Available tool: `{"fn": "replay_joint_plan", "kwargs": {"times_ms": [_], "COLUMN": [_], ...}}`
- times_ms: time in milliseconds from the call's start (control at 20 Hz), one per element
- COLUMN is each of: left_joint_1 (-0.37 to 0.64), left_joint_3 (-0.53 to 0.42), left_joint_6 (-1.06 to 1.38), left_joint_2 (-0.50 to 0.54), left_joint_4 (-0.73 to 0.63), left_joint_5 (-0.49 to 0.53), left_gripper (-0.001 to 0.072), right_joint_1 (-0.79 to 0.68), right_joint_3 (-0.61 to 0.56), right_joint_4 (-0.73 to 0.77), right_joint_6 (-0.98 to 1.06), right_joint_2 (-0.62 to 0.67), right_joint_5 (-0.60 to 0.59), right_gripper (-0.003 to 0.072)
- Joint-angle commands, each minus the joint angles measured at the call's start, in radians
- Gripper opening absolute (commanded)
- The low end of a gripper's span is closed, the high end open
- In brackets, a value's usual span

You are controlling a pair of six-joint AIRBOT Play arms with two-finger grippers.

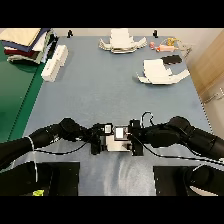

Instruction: Fold the box.

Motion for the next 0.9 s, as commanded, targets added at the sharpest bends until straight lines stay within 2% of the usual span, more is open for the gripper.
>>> {"fn": "replay_joint_plan", "kwargs": {"times_ms": [0, 150, 350, 500, 650, 850], "left_joint_1": [0.0, 0.0, 0.0, 0.0, 0.0, 0.0], "left_joint_3": [0.0, 0.0, 0.0, 0.0, 0.0, 0.0], "left_joint_6": [0.002, 0.002, 0.002, 0.002, 0.002, 0.002], "left_joint_2": [-0.001, -0.001, -0.001, -0.001, -0.001, -0.001], "left_joint_4": [0.0, 0.0, 0.0, 0.0, 0.0, 0.0], "left_joint_5": [-0.001, -0.001, -0.001, -0.001, -0.001, -0.001], "left_gripper": [0.0487, 0.0486, 0.0487, 0.0487, 0.0487, 0.0487], "right_joint_1": [0.0, 0.0, -0.001, -0.002, -0.001, -0.001], "right_joint_3": [0.034, 0.035, 0.035, 0.035, 0.035, 0.035], "right_joint_4": [-0.015, -0.011, 0.052, 0.066, 0.074, 0.076], "right_joint_6": [-0.002, -0.002, 0.001, 0.002, 0.002, 0.002], "right_joint_2": [-0.002, -0.002, -0.004, -0.013, -0.021, -0.041], "right_joint_5": [-0.001, -0.013, -0.121, -0.1, -0.031, -0.022], "right_gripper": [0.0441, 0.0441, 0.0442, 0.0441, 0.0442, 0.0444]}}
